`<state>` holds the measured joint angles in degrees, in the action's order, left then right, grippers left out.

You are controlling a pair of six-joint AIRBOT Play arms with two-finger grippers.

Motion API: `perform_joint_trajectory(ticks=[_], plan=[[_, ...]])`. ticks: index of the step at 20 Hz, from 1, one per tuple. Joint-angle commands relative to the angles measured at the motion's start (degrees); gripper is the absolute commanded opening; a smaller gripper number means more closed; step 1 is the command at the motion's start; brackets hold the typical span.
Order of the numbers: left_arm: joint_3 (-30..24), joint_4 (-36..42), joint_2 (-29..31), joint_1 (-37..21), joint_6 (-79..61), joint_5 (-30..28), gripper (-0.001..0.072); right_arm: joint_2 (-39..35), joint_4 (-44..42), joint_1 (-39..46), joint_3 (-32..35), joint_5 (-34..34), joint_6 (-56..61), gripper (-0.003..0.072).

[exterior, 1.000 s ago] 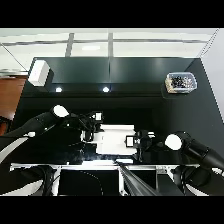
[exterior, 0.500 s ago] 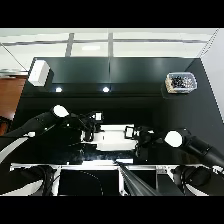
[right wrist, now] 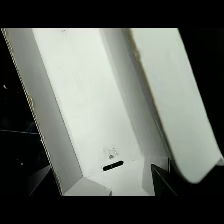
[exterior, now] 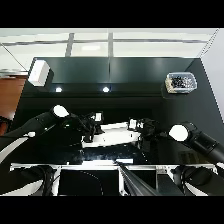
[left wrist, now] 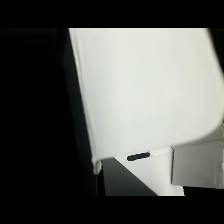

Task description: Fold the box and place the chain.

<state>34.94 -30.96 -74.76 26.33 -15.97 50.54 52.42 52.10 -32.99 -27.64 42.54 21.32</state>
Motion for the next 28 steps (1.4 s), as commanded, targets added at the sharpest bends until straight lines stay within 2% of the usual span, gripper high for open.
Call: perform_joint_trajectory(ticks=[1,7,11,17,20,22,28], plan=[[0.0,0.0,0.0,0.0,-0.1,0.3,0.0029,0.0,-0.5,0.2,-0.2,-1.2,-6.1,0.07],[0.0,-0.1,0.0,0.0,0.0,0.1,0.0028,0.0,-3.7,1.4,-0.2,-4.1,-10.4,0.07],[0.1,-0.1,0.0,0.0,0.0,-0.9,0.0028,0.0,-6.2,4.4,-0.2,-2.2,-10.4,0.07],[0.8,-0.1,0.0,0.0,0.0,-1.0,0.0028,1.9,-9.3,4.4,-0.1,-1.1,-12.9,0.07],[1.4,0.0,0.0,0.0,0.0,-1.0,0.0028,4.1,-17.1,4.4,-0.1,-0.1,-21.4,0.0701],[1.4,-0.1,0.0,0.0,0.0,-0.9,0.0028,5.1,-20.5,4.4,-0.1,2.7,-22.7,0.07],[1.4,-0.1,0.0,0.0,0.0,-0.9,0.0029,5.6,-20.3,4.3,4.5,3.4,-24.4,0.07]])
